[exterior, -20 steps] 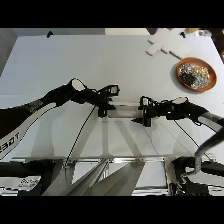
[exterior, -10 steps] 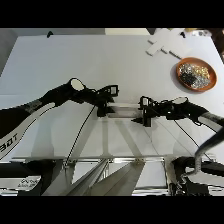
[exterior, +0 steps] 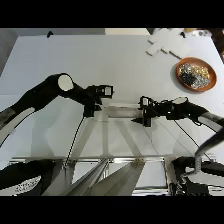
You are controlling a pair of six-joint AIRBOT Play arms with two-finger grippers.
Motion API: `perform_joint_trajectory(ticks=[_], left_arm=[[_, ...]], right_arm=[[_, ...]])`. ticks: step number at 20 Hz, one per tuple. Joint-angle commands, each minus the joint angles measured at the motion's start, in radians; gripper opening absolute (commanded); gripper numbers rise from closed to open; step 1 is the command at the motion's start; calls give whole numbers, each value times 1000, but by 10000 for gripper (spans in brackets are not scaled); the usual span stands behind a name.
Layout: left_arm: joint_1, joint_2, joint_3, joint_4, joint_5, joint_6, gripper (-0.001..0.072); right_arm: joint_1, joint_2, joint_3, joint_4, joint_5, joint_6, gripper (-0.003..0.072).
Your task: Fold the box and place the chain.
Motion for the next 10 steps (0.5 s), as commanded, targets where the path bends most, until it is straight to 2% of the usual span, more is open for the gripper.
perform_joint_trajectory(ticks=[1,3,4,8,10], left_arm=[[-40,94,1,23,-133,-135,4],[-91,96,0,-80,-143,-139,4],[-117,90,0,-124,-106,-139,4],[-195,19,0,-292,243,-136,8],[-201,-57,0,-380,333,-137,8]], right_arm=[[1,1,0,0,0,0,460],[1,1,0,0,0,0,460],[1,1,0,0,0,0,460],[1,1,0,0,0,0,460],[1,1,0,0,0,0,460]])
